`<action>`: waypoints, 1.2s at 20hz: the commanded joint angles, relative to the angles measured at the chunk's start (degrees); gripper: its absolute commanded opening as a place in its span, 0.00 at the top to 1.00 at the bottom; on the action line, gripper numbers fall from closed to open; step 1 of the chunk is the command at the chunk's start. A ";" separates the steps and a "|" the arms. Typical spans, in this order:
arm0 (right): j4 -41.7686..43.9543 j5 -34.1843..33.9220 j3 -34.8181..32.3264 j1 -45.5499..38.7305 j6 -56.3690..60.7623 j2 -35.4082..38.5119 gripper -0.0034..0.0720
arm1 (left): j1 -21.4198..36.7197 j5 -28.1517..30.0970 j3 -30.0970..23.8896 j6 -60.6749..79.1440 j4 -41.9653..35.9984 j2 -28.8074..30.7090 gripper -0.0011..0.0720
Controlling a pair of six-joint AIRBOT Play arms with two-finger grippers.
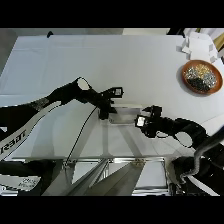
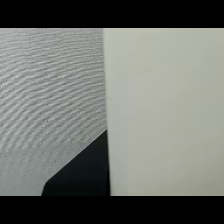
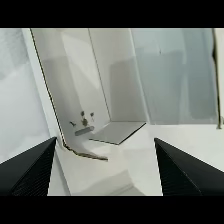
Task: Fold the box and place the chain.
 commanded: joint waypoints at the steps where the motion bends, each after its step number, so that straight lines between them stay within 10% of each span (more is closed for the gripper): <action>1: 3.63 -0.35 0.11 -0.72 -0.33 -0.66 0.03 | 0.00 -0.04 0.02 0.04 0.02 0.04 0.97; 11: 6.21 0.59 3.10 -5.62 -0.61 -7.28 0.03 | 0.00 -0.07 0.02 0.04 0.02 0.04 0.97; 24: 27.45 16.68 8.07 -15.82 -35.12 -15.65 0.03 | 0.00 -0.07 0.02 0.04 0.02 0.04 0.97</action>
